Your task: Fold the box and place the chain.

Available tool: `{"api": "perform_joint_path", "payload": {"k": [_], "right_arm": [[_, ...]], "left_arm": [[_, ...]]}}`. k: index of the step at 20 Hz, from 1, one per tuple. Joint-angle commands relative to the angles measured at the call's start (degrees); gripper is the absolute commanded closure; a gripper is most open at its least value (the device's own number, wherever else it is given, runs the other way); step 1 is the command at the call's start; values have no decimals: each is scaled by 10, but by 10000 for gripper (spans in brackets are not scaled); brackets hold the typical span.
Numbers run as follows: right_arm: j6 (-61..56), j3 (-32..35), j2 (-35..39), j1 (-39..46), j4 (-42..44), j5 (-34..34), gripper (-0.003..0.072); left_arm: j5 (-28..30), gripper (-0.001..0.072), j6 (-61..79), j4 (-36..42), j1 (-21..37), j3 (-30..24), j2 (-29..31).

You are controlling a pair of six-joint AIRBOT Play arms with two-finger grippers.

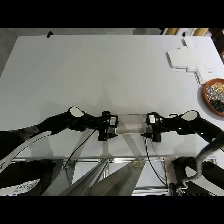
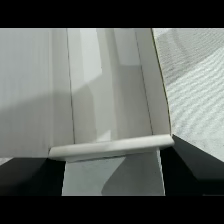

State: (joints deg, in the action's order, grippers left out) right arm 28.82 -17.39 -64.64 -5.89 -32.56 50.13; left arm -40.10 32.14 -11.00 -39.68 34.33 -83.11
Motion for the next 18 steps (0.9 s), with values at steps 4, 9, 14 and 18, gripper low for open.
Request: {"api": "perform_joint_path", "payload": {"k": [4,9,14,18], "right_arm": [[0,0,0,0,0,0,283],[0,0,0,0,0,0,283],[1,0,0,0,3,-12,287],[-47,-1,5,0,-5,-11,222]], "left_arm": [[0,337,0,-2,1,0,0],[0,337,0,-2,1,0,0],[0,337,0,-2,0,0,0],[0,337,0,-2,0,0,0]]}}
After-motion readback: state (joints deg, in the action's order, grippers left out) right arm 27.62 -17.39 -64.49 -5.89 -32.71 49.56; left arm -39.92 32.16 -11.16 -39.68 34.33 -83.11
